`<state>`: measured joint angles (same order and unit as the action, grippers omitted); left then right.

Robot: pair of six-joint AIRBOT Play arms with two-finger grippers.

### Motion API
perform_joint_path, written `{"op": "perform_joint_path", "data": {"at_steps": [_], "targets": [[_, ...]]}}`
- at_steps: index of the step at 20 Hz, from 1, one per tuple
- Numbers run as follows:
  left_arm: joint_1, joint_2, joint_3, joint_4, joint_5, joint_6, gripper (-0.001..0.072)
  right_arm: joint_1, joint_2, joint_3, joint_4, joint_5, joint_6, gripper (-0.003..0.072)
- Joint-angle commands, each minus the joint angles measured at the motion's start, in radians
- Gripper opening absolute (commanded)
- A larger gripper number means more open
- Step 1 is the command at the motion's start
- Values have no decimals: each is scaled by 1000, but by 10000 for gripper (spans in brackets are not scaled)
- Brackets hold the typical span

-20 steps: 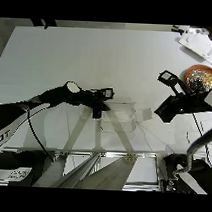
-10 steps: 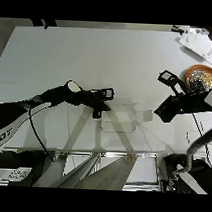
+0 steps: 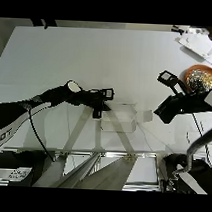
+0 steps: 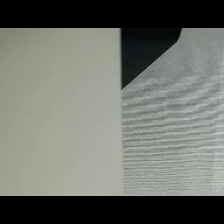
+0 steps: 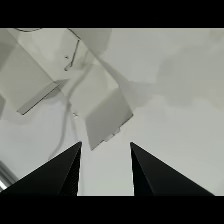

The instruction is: Fold the box and place the chain.

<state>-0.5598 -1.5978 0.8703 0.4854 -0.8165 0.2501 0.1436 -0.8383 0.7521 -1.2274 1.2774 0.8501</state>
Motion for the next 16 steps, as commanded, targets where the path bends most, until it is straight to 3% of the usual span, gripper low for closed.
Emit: {"op": "perform_joint_path", "data": {"at_steps": [1, 3, 4, 5, 7, 11, 16], "targets": [[0, -1, 0, 1, 3, 0, 13, 20, -2, 0, 92, 53, -174, 345], [0, -1, 0, 1, 0, 0, 13, 69, -8, 0, 96, 75, -224, 340], [0, -1, 0, 2, -3, 0, 13, 92, -10, 0, 82, 85, -214, 238], [-1, -1, 0, 2, -5, 0, 13, 113, -10, 0, 63, 118, -199, 29], [-2, -1, 0, 1, -6, 0, 13, 151, 9, 0, -4, 153, -114, 15], [-2, -1, 0, 1, -6, 0, 13, 241, 203, -13, -151, -78, -3, 13], [-2, -1, 0, 1, -7, 0, 13, 346, 414, -267, -89, -144, 10, 14]]}}
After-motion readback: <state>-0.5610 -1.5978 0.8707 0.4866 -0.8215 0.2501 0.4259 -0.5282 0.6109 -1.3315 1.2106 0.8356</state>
